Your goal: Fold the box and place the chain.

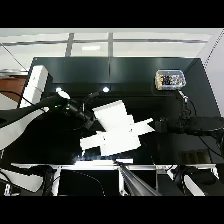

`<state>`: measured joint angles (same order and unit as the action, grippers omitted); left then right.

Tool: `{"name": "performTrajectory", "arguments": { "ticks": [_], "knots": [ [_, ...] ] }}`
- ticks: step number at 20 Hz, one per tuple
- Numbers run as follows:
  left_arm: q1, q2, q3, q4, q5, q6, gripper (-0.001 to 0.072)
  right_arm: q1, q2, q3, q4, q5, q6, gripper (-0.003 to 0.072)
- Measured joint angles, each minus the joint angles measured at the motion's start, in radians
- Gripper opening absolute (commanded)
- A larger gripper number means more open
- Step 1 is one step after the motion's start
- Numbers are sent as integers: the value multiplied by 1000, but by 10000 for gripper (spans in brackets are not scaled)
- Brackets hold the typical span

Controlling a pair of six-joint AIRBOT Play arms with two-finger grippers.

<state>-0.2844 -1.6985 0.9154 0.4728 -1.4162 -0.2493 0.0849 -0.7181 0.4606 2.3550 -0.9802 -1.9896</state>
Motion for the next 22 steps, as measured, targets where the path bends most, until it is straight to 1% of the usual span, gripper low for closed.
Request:
{"name": "performTrajectory", "arguments": {
  "ticks": [1, 2, 3, 4, 5, 6, 7, 9, 10, 11, 12, 15, 18, 20, 22],
  "knots": [
    [-4, -2, 6, 13, -1, 1, 350, 0, 0, 0, 0, 0, 0, 22],
    [-7, -5, 10, 21, 0, 2, 323, 0, 0, 0, -1, 0, 0, 21],
    [-10, -9, 13, 27, -1, 2, 205, 0, 0, 0, -2, 0, 0, 22],
    [-12, -14, 15, 30, -1, 2, 147, 0, 0, 0, -2, -1, 0, 22],
    [-14, -19, 16, 35, -1, 3, 132, 0, 0, 0, -3, -1, 0, 22],
    [-14, -25, 17, 37, -1, 3, 61, 0, 0, 0, -3, -1, 0, 22],
    [-15, -29, 18, 37, 0, 3, 31, 0, 0, 0, -3, -2, 0, 22],
    [-14, -35, 19, 39, -5, 5, 30, 0, 0, 0, -4, -10, 3, 27],
    [-14, -37, 20, 40, -5, 2, 29, 0, 0, 0, -9, -16, 5, 236],
    [-14, -39, 20, 39, -3, -2, 29, 0, 0, 0, -18, -29, 15, 651],
    [-13, -40, 20, 41, 3, -5, 28, -2, 0, 2, -34, -42, 24, 718],
    [-13, -36, 24, 42, -1, -13, 25, -28, 0, 42, -141, -83, 49, 718],
    [-23, -6, 42, 59, 9, -23, 24, -83, 0, 141, -303, -118, 58, 718],
    [-53, 50, 51, 105, 47, -28, 24, -109, 0, 204, -409, -127, 60, 718],
    [-103, 126, 56, 188, 140, -35, 26, -123, 0, 242, -516, -117, 56, 717]
  ]
}}
